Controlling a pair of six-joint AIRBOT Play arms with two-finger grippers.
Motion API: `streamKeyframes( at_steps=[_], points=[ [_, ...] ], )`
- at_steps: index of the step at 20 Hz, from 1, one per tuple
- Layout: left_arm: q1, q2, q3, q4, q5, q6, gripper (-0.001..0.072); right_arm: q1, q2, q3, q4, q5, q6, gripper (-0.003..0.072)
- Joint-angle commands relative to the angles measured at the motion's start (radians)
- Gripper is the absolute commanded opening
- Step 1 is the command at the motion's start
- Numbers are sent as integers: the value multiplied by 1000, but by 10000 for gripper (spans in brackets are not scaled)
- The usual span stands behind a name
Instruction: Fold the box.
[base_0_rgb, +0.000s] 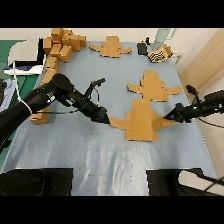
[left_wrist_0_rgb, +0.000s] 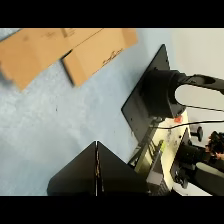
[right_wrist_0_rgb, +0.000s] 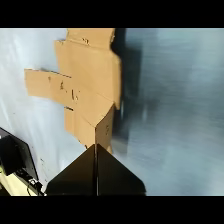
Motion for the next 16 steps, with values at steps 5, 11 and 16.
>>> streamKeyframes(
  at_steps=[5,11,16],
  points=[
    [60,71,-263,-113,-29,160,14,288,223,-340,59,378,162,5],
    [60,98,-340,-114,-32,157,14,346,164,-390,42,388,202,313],
    [60,98,-340,-181,-44,149,14,346,157,-388,69,409,139,2]
  ],
)
